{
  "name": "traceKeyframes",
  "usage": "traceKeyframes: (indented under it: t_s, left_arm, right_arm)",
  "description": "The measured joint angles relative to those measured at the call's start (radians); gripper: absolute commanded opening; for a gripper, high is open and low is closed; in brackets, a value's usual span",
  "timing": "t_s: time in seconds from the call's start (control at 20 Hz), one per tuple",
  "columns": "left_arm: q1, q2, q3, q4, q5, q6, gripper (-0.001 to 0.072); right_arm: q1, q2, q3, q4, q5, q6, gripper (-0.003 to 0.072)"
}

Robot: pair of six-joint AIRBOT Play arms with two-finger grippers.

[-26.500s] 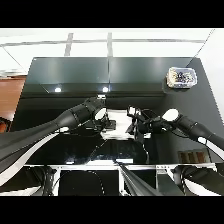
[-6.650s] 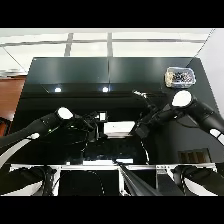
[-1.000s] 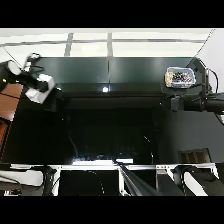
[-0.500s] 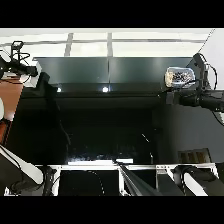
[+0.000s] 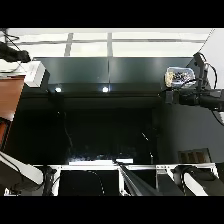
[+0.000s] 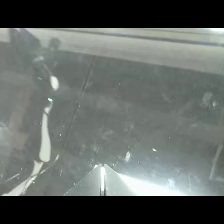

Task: Fold the box and place the chain.

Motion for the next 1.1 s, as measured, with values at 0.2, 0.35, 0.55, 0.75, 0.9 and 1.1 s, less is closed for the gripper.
traceKeyframes:
  t_s: [0.2,0.35,0.55,0.75,0.9,1.1]
  left_arm:
    - [-0.027,0.211,-0.174,-0.075,-0.185,-0.142,0.0023]
    - [-0.112,0.473,-0.531,-0.149,-0.086,-0.148,0.0023]
    - [-0.267,0.881,-1.13,-0.204,0.227,-0.125,0.0024]
    - [-0.335,1.197,-1.491,-0.219,0.452,-0.119,0.0026]
    - [-0.35,1.348,-1.606,-0.226,0.495,-0.116,0.0025]
    - [-0.356,1.436,-1.658,-0.23,0.525,-0.117,0.0025]
  right_arm:
    - [0.0,0.0,-0.019,-0.061,0.005,-0.001,0.0016]
    - [0.0,-0.001,-0.075,-0.132,-0.069,-0.008,0.0015]
    - [0.0,-0.001,-0.175,-0.21,-0.269,-0.013,0.0016]
    - [0.0,-0.001,-0.214,-0.261,-0.37,-0.014,0.0016]
    - [0.0,-0.001,-0.223,-0.277,-0.396,-0.015,0.0017]
    - [0.0,-0.001,-0.227,-0.284,-0.411,-0.015,0.0016]
